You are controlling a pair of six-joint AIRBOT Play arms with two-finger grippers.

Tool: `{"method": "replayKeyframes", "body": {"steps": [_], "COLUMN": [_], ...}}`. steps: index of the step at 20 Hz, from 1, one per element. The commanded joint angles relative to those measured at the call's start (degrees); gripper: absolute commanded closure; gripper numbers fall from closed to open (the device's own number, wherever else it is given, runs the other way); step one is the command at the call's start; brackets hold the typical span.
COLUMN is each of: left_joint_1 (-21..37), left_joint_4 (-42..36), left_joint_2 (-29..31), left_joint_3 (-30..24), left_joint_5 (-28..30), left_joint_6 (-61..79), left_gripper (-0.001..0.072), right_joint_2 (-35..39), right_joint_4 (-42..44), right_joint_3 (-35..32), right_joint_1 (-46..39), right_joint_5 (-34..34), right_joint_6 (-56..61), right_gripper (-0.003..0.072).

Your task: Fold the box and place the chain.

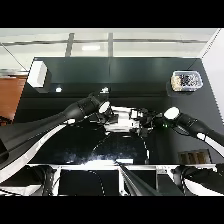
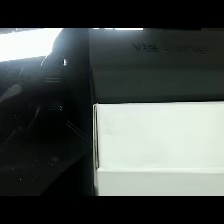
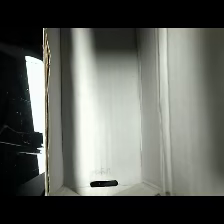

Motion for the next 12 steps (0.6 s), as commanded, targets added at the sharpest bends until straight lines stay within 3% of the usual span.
{"method": "replayKeyframes", "body": {"steps": [1,2,3,5,9,12], "left_joint_1": [0.02,0.02,0.02,0.02,0.02,0.02], "left_joint_4": [0.02,0.02,0.09,0.52,0.96,0.85], "left_joint_2": [-0.04,-0.02,-0.02,-0.02,-0.02,-0.02], "left_joint_3": [0.02,0.02,0.02,0.02,0.02,0.02], "left_joint_5": [-0.11,-0.24,-0.31,-0.57,-1.55,-1.55], "left_joint_6": [0.2,0.2,0.17,0.15,0.11,0.0], "left_gripper": [0.0682,0.0682,0.0682,0.0682,0.0682,0.0682], "right_joint_2": [0.04,0.37,1.03,3.61,9.42,9.81], "right_joint_4": [-0.11,-0.07,-0.13,-2.19,-10.62,-10.88], "right_joint_3": [0.02,0.02,0.02,0.02,0.02,0.0], "right_joint_1": [0.0,0.0,-0.02,-0.61,-2.38,-2.78], "right_joint_5": [-0.37,-0.35,-0.35,0.02,7.02,7.48], "right_joint_6": [0.68,1.73,2.82,5.7,9.99,10.03], "right_gripper": [0.0349,0.0155,0.0074,0.0073,0.0075,0.0075]}}
